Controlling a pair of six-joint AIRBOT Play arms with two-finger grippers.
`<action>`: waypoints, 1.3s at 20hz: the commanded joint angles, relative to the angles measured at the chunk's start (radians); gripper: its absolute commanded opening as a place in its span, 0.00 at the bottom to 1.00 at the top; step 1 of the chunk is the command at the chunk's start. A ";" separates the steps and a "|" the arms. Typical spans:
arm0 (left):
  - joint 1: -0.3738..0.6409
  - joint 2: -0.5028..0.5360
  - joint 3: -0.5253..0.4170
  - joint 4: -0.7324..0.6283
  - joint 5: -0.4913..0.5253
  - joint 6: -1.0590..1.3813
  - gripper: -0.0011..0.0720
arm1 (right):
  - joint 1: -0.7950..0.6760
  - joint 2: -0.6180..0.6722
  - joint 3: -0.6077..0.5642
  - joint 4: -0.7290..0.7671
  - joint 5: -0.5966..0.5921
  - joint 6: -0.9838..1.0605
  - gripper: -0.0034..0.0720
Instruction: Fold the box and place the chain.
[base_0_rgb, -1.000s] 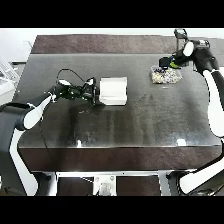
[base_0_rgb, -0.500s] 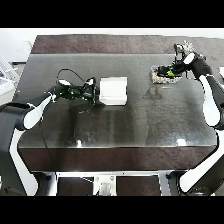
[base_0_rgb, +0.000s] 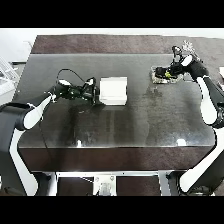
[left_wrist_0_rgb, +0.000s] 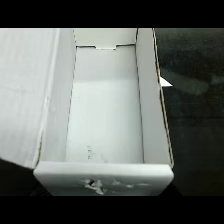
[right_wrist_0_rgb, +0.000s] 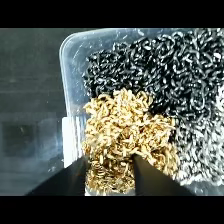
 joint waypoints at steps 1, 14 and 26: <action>0.001 0.000 0.000 0.000 0.000 0.000 0.74 | 0.001 -0.025 0.000 0.012 0.019 -0.002 0.32; 0.001 0.000 0.000 0.000 0.000 0.000 0.74 | 0.064 0.184 0.156 -0.103 0.135 -0.008 0.07; 0.001 0.000 0.000 0.000 0.001 0.000 0.74 | 0.359 0.592 0.155 -0.194 0.248 -0.089 0.07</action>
